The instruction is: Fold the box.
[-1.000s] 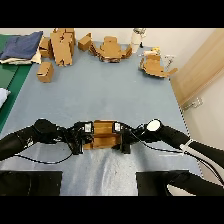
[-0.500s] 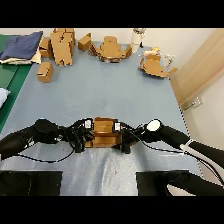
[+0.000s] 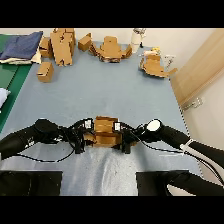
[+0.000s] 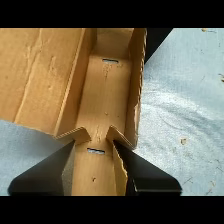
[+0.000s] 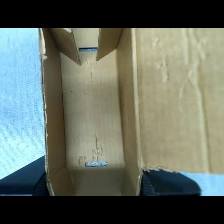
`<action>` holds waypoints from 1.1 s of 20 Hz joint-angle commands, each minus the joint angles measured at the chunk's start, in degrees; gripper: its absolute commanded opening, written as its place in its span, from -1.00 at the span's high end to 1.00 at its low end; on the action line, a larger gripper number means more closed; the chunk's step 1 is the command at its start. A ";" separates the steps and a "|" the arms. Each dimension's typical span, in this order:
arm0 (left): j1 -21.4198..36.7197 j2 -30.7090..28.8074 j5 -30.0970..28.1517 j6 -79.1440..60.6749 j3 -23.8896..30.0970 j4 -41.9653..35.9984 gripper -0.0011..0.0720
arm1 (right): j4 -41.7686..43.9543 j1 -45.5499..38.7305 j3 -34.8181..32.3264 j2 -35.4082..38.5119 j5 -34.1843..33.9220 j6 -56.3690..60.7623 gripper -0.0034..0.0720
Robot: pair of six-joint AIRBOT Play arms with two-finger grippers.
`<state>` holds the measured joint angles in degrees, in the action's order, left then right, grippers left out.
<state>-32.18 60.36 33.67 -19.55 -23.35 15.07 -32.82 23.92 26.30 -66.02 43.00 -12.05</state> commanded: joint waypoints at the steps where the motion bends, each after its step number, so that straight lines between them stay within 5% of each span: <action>1: 0.00 0.02 0.28 -0.07 -0.04 -0.07 -0.07 | 0.04 0.02 0.04 -0.04 0.02 -0.02 -0.62; 9: 0.00 0.02 0.26 -0.15 -0.04 -0.09 -0.09 | 0.04 0.02 0.04 -0.04 0.02 -0.02 -0.62; 11: 0.00 0.02 0.24 -0.17 -0.04 -0.09 -0.86 | 0.02 0.02 0.04 -0.04 0.02 -0.02 -0.62; 22: 0.26 -1.25 -2.67 2.43 -0.04 4.79 -0.83 | 0.02 0.02 0.04 -0.04 0.02 -0.02 -0.62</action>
<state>-32.16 59.96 32.40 -19.27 -23.40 16.56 -32.75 23.94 26.30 -66.04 43.05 -12.05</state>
